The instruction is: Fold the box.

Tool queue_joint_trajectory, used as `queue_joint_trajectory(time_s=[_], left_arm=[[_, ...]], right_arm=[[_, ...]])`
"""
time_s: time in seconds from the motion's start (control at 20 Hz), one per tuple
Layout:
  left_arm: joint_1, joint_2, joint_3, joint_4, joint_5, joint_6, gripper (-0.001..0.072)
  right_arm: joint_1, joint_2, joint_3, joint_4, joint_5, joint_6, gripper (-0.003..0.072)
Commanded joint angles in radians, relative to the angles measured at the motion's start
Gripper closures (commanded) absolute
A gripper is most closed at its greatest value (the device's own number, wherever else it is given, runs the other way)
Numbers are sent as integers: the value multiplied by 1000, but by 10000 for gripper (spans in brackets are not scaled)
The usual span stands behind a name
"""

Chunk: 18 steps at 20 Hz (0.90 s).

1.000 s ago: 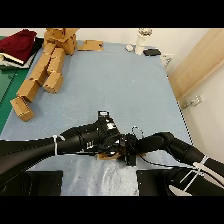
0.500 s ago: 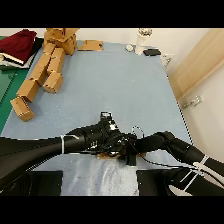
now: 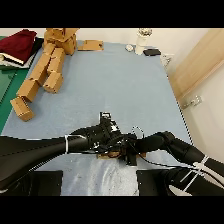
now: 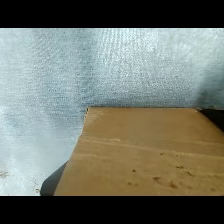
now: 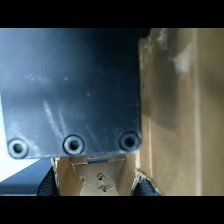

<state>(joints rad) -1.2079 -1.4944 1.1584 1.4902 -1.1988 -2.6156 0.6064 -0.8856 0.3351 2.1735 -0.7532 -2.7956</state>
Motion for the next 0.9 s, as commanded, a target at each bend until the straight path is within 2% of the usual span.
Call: queue_joint_trajectory(time_s=[0.0,0.15,0.2,0.25,0.5,0.55,0.85], left_arm=[[-1,3,0,-7,47,9,698],[0,18,0,-13,44,10,694],[0,24,0,-9,43,12,501],[0,26,0,-9,42,0,191],[0,29,0,-5,10,2,189],[0,32,0,-3,11,2,226],[0,33,-1,14,-12,-3,227]], right_arm=[[0,0,0,3,0,2,181],[0,0,0,3,0,2,181],[0,0,0,3,0,2,181],[0,0,0,3,0,2,181],[0,0,0,3,0,2,181],[0,0,0,3,0,2,181],[0,0,0,3,0,2,181]])
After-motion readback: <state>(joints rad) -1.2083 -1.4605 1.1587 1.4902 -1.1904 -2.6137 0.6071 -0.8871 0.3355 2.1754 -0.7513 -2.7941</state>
